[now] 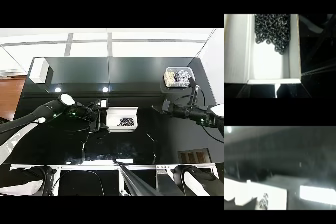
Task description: Fold the box and place the chain.
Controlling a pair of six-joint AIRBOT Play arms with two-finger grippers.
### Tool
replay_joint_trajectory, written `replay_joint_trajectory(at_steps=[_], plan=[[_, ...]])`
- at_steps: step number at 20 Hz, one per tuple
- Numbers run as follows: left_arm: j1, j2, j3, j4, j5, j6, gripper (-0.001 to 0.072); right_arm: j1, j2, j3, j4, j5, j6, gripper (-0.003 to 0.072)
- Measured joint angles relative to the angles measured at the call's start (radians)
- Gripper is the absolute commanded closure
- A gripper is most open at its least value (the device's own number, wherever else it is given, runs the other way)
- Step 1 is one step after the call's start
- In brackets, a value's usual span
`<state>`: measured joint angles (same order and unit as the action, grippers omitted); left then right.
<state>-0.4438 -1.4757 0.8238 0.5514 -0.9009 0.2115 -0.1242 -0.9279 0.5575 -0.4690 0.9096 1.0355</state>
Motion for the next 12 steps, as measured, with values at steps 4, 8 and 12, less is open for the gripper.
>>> replay_joint_trajectory(at_steps=[4, 8, 12], plan=[[0.0, 0.0, 0.0, 0.001, 0.001, -0.001, 0.0252, 0.084, -0.06, 0.109, 0.04, -0.1, -0.015, 0.0016], [0.0, 0.0, 0.0, 0.001, 0.002, -0.001, 0.0252, 0.172, -0.176, 0.259, -0.043, -0.14, -0.023, 0.0016], [0.0, 0.0, 0.0, 0.001, 0.003, -0.001, 0.0251, 0.24, -0.256, 0.336, -0.173, -0.123, -0.031, 0.0016]])
